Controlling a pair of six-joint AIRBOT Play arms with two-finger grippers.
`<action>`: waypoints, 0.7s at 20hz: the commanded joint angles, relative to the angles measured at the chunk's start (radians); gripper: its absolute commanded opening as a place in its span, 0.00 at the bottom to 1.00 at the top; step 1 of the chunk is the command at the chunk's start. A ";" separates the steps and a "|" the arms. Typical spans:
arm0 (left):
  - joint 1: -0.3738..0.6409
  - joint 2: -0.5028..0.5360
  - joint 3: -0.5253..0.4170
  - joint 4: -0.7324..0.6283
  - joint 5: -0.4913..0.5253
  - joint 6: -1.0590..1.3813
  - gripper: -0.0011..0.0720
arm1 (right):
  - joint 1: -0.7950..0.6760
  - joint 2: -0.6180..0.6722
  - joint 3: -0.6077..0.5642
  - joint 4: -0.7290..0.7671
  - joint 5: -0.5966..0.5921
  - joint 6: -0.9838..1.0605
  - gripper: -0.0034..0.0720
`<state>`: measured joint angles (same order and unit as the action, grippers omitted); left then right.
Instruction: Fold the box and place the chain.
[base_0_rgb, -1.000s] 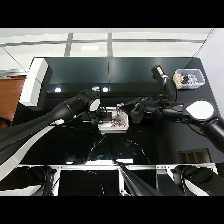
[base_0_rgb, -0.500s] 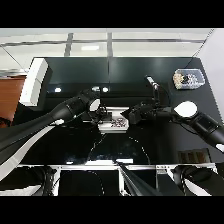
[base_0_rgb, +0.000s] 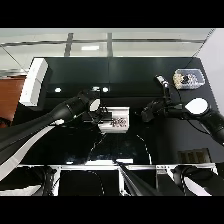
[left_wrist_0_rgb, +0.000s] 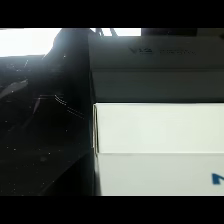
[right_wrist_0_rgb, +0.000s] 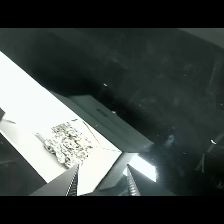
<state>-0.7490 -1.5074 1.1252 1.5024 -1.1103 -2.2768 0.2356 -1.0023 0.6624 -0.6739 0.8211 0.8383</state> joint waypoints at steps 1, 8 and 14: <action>-0.001 0.000 0.000 -0.001 -0.002 0.005 0.05 | -0.010 0.001 -0.001 -0.019 0.002 -0.013 0.52; -0.032 0.084 0.023 0.008 -0.038 0.159 0.57 | -0.011 0.001 -0.002 -0.019 -0.027 -0.012 0.52; 0.012 0.286 -0.039 0.112 -0.154 0.392 0.57 | -0.011 0.001 -0.003 -0.016 -0.032 -0.008 0.52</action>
<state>-0.7643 -1.3106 1.1198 1.5570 -1.2114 -2.0026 0.2249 -1.0019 0.6601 -0.6922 0.7933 0.8268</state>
